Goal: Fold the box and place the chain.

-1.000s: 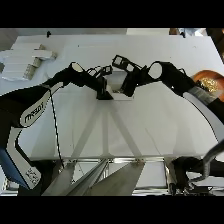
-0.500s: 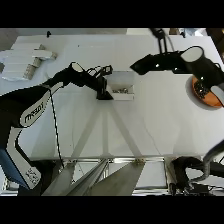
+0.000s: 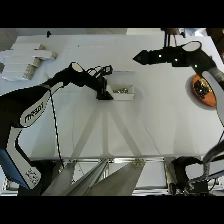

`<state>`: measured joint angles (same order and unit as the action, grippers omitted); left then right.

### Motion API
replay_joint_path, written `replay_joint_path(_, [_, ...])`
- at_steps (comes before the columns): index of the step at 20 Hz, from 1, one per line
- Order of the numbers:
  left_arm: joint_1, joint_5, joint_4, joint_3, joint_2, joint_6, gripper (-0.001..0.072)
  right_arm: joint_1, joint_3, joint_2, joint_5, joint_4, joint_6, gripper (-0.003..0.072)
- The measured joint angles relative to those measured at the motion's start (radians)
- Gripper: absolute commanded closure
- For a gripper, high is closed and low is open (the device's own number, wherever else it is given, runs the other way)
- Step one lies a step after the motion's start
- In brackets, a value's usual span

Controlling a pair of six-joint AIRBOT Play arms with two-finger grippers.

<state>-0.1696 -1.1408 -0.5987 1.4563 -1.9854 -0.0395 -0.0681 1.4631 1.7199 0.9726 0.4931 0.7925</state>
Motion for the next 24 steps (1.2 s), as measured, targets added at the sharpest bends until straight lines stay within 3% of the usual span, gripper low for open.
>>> replay_joint_path(7, [0.0, 0.0, 0.0, 0.0, 0.0, 0.0, 0.0177, -0.026, 0.069, 0.108, 0.208, -0.002, -0.092, 0.0303])
replay_joint_path(12, [0.0, 0.0, 0.0, 0.0, 0.0, 0.0, 0.0177, -0.071, 0.074, 0.116, 0.323, 0.095, -0.188, 0.0304])
replay_joint_path(24, [0.0, 0.0, 0.0, 0.0, 0.0, 0.0, 0.0177, -0.232, 0.075, 0.025, 0.249, 0.444, -0.319, 0.0314])
